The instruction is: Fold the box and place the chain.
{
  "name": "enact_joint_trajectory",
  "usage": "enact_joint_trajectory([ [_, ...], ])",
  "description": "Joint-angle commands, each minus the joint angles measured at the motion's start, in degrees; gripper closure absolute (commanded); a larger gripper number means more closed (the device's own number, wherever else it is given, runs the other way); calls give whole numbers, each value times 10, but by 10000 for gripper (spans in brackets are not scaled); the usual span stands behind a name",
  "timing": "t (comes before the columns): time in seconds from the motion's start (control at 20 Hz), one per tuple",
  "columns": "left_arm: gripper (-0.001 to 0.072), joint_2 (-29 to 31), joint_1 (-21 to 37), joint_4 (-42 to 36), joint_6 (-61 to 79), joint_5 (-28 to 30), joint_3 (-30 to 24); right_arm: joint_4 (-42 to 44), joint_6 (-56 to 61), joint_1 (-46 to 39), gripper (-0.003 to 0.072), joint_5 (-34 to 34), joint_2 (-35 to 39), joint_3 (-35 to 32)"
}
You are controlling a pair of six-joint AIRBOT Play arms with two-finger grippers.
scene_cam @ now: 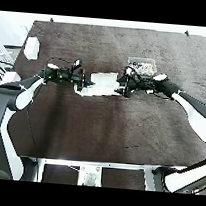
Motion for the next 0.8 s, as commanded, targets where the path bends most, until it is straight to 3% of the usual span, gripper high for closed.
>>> enact_joint_trajectory([
  [0.0,688,0,0,0,0,0,0,-1,-5,-2,63,35,-19,13],
  [0.55,688,0,0,-1,0,0,0,2,-46,-1,63,58,-35,16],
  [0.75,688,0,0,-1,0,0,0,2,-46,-1,63,88,-60,45],
])
